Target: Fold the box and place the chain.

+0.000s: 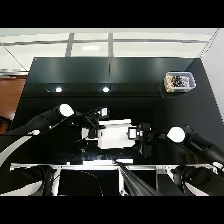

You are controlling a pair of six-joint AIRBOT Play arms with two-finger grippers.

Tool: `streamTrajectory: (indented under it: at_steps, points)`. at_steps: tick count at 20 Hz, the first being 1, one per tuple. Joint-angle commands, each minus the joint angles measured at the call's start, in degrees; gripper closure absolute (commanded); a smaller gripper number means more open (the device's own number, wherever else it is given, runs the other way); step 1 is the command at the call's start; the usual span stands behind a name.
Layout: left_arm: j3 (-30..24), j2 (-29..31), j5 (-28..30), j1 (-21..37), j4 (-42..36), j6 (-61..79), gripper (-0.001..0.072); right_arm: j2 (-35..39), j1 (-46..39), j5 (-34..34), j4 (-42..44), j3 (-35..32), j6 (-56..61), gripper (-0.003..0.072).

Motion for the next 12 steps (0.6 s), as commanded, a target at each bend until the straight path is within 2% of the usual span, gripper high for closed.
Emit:
streamTrajectory:
  at_steps: [1,5,12]
  points:
    - [0.0,0.0,0.0,0.0,0.0,0.0,0.0683,-1.9,2.6,-3.8,2.8,0.0,-3.8,-0.0028]
    - [0.0,0.0,0.1,0.0,0.0,0.0,0.0683,-1.9,1.8,-3.6,4.9,1.7,-2.6,-0.0027]
    - [0.0,0.0,0.2,0.0,0.2,0.0,0.0683,-1.9,-8.0,-1.9,7.6,6.0,-6.2,-0.0027]
